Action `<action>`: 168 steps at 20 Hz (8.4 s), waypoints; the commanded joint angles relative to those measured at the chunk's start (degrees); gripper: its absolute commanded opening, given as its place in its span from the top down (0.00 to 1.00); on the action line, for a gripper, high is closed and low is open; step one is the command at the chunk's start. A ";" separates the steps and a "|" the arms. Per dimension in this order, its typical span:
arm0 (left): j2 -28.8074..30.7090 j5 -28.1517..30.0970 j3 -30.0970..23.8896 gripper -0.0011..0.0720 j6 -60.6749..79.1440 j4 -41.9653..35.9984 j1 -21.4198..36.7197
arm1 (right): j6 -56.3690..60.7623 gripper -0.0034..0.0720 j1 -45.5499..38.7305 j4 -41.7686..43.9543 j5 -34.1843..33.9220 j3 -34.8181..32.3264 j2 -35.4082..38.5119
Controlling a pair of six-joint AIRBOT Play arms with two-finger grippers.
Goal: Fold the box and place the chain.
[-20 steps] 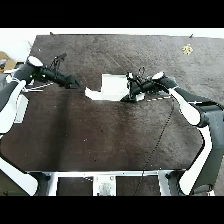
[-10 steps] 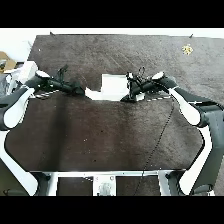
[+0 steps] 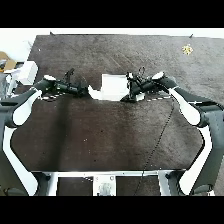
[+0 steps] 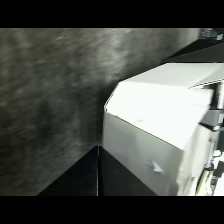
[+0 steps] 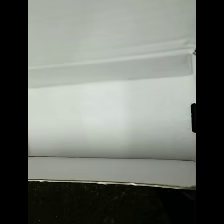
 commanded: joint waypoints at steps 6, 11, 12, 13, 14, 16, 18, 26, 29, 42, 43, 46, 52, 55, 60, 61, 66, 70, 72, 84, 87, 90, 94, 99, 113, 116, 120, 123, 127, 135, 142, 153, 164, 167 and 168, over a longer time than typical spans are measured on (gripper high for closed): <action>0.24 -5.11 3.28 0.34 0.13 -1.81 -0.66 | 0.02 0.36 0.04 0.00 0.02 0.00 -0.02; 0.26 -5.55 7.87 0.34 -4.13 5.75 -3.76 | 0.02 0.36 0.04 0.00 0.02 0.00 -0.04; 0.26 -5.55 8.81 0.34 -5.51 6.99 -4.22 | 0.02 0.36 0.04 0.00 0.04 0.00 -0.04; 0.26 -5.57 9.88 0.34 -7.04 8.48 -4.68 | 0.02 0.36 0.04 0.02 0.02 0.00 -0.04; 0.26 -5.64 10.99 0.34 -8.59 9.73 -5.27 | 0.02 0.36 0.04 -0.02 0.04 0.00 -0.04; 0.26 -5.66 13.38 0.34 -12.81 13.38 -6.54 | 0.02 0.36 0.04 0.00 0.04 0.00 -0.04; 0.26 -5.64 16.24 0.34 -18.16 18.49 -8.28 | 0.02 0.36 0.04 0.00 0.04 0.00 -0.04; 0.24 -3.89 22.03 0.48 -31.98 32.39 -14.75 | 0.02 0.36 0.04 0.00 0.04 0.00 -0.04; 0.24 -3.19 22.03 0.48 -34.93 34.84 -15.91 | 0.02 0.36 0.04 0.00 0.04 0.00 -0.04; -0.28 -0.48 25.53 0.48 -41.79 43.52 -19.43 | 0.02 0.36 0.04 0.00 0.04 0.00 -0.04; -0.46 -0.55 25.53 0.48 -41.83 43.58 -19.43 | 0.02 0.36 0.04 0.00 0.02 0.00 -0.02; -1.20 -1.05 25.57 0.48 -42.62 44.96 -20.15 | 0.02 0.36 0.04 0.00 0.04 0.00 -0.04; -1.44 -1.14 25.57 0.48 -44.28 48.48 -21.64 | 0.02 0.36 0.04 0.00 0.04 0.00 -0.04; -1.44 -1.62 25.59 0.48 -45.07 50.47 -22.47 | 0.02 0.36 0.04 0.00 0.02 0.00 -0.04; -1.51 -2.43 26.27 0.48 -49.90 60.98 -25.57 | 0.02 0.36 0.04 0.00 0.02 0.00 -0.04; -1.97 -3.50 27.69 0.48 -51.47 64.28 -26.49 | 0.02 0.36 0.04 0.00 0.02 0.00 -0.04; -6.01 -6.84 33.27 0.48 -54.77 68.41 -28.48 | 0.02 0.36 0.04 0.02 0.04 0.00 -0.04; -6.80 -5.51 33.20 0.48 -57.55 70.60 -28.83 | 0.02 0.36 0.04 0.00 0.02 0.00 -0.04; -7.19 -5.51 33.22 0.49 -59.34 71.82 -29.53 | 0.02 0.36 0.04 0.00 0.04 0.00 -0.04; -7.19 -6.86 33.44 0.97 -61.64 72.65 -30.14 | 0.02 0.36 0.04 0.00 0.02 0.00 -0.04; -7.17 -7.23 33.44 0.97 -61.66 72.43 -30.14 | 0.02 0.36 0.04 0.00 0.04 0.00 -0.04; -6.75 -5.35 33.38 0.50 -59.32 69.96 -30.14 | 0.02 0.36 0.04 0.00 0.02 0.00 -0.04; -4.13 -5.51 33.22 0.14 -53.64 67.82 -29.86 | 0.02 0.36 0.04 0.00 0.02 0.00 -0.02; 0.48 -12.59 33.22 0.14 -48.78 69.18 -28.81 | 0.02 0.36 0.04 0.00 0.04 0.00 -0.04; 6.67 -3.21 31.71 0.14 -8.72 44.52 -13.31 | 0.02 0.36 0.04 0.00 0.04 0.00 -0.04; 6.32 -1.46 30.27 0.14 -1.62 42.99 -11.61 | 0.02 0.36 0.04 0.00 0.04 0.00 -0.04; 6.25 -1.88 20.94 0.14 28.04 22.56 -5.55 | 0.02 0.36 0.04 0.00 0.04 0.00 -0.04; 3.87 -5.86 16.59 0.17 39.63 9.99 -1.20 | 0.02 0.36 0.04 0.02 0.02 0.00 -0.02; -1.60 -8.92 16.74 0.16 51.63 5.97 -0.50 | 0.02 0.36 0.04 0.02 0.04 0.00 -0.04; -6.97 -13.07 16.72 0.00 72.02 2.34 -1.79 | 0.02 0.36 0.04 0.02 0.02 0.00 -0.02; -9.07 -11.58 16.76 0.00 76.06 -0.74 -2.86 | 0.02 0.36 0.04 0.00 0.04 0.00 -0.04; -9.09 -10.95 16.96 0.00 78.18 -1.86 -3.41 | 0.02 0.36 0.04 0.00 0.02 0.00 -0.04; -10.16 -12.17 18.91 0.07 74.60 4.24 -4.17 | 0.02 0.36 0.04 0.00 0.04 0.00 -0.04; -10.19 -11.89 18.91 0.06 74.90 2.12 -4.33 | 0.02 0.36 0.04 0.00 0.02 0.00 -0.04; -10.19 -11.26 18.91 0.07 74.97 0.74 -4.46 | 0.02 0.36 0.04 0.00 0.02 0.00 -0.04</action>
